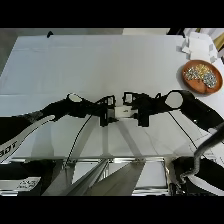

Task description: Fold the box and place the chain.

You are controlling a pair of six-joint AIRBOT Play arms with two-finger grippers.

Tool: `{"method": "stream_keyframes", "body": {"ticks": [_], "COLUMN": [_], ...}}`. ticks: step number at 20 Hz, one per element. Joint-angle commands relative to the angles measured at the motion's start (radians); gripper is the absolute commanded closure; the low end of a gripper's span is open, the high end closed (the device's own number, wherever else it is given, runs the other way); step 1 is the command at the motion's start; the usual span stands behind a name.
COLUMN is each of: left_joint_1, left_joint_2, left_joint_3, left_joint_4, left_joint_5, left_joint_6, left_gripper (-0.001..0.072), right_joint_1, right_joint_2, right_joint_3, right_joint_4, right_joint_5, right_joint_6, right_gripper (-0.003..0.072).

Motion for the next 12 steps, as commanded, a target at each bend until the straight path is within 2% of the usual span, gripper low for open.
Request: {"method": "stream_keyframes", "body": {"ticks": [1,3,4,5,6,9,12], "left_joint_1": [0.0,0.0,0.0,0.0,0.0,0.0,0.0], "left_joint_2": [0.0,0.0,0.0,0.0,0.0,0.0,0.0], "left_joint_3": [0.001,0.001,0.001,0.001,0.001,0.001,0.001], "left_joint_4": [0.0,0.0,0.0,0.0,0.0,0.0,0.0], "left_joint_5": [0.003,0.003,0.003,0.003,0.003,0.003,0.003], "left_joint_6": [-0.001,-0.001,-0.001,-0.001,-0.001,-0.001,-0.001], "left_gripper": [0.0458,0.0458,0.0458,0.0458,0.0458,0.0458,0.0458], "right_joint_1": [-0.028,-0.064,-0.083,-0.098,-0.116,-0.185,-0.231], "right_joint_2": [0.069,0.093,0.092,0.091,0.091,0.07,0.018], "right_joint_3": [0.0,0.0,-0.007,-0.029,-0.063,-0.21,-0.304], "right_joint_4": [0.124,0.211,0.266,0.341,0.456,0.807,0.946], "right_joint_5": [-0.035,0.033,0.064,0.076,0.084,0.061,0.062], "right_joint_6": [-0.042,-0.059,-0.059,-0.074,-0.15,-0.339,-0.421], "right_gripper": [0.0343,0.0351,0.0385,0.0637,0.0667,0.0667,0.0671]}}
